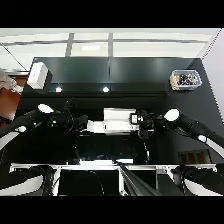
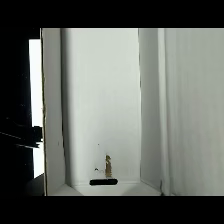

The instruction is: Fold the box and place the chain.

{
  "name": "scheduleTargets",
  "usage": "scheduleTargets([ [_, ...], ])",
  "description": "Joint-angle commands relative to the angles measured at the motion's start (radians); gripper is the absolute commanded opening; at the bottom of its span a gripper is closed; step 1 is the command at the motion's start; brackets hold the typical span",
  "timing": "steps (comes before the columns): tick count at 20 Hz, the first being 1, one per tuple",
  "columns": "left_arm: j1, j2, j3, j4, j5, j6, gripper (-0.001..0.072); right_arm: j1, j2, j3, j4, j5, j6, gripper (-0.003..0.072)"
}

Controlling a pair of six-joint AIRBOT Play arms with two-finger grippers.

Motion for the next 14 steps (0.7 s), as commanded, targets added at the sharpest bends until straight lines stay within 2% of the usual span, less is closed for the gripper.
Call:
scheduleTargets([
  [1, -0.042, -0.023, 0.021, 0.001, 0.024, 0.012, 0.0027, 0.0, -0.001, 0.0, 0.0, 0.0, 0.0, 0.0467],
  [5, -0.04, -0.026, 0.059, -0.005, 0.013, 0.066, 0.0027, 0.0, -0.001, 0.0, 0.0, 0.0, 0.0, 0.0467],
  [8, -0.04, -0.026, 0.097, -0.028, -0.074, 0.148, 0.0032, 0.0, -0.001, 0.0, 0.0, 0.001, 0.0, 0.0467],
  [9, -0.039, -0.026, 0.109, -0.027, -0.089, 0.148, 0.0118, 0.0, -0.001, 0.0, 0.0, 0.0, 0.0, 0.0467],
  [11, -0.039, -0.026, 0.132, -0.027, -0.103, 0.148, 0.0592, 0.0, -0.001, 0.0, 0.0, 0.001, 0.0, 0.0467],
  [12, -0.039, -0.026, 0.145, -0.024, -0.103, 0.148, 0.0716, 0.0, -0.001, 0.0, 0.0, 0.001, 0.0, 0.0467],
  [14, -0.04, -0.026, 0.168, -0.024, -0.121, 0.147, 0.0714, 0.0, -0.001, 0.0, 0.0, 0.001, 0.0, 0.0467],
])
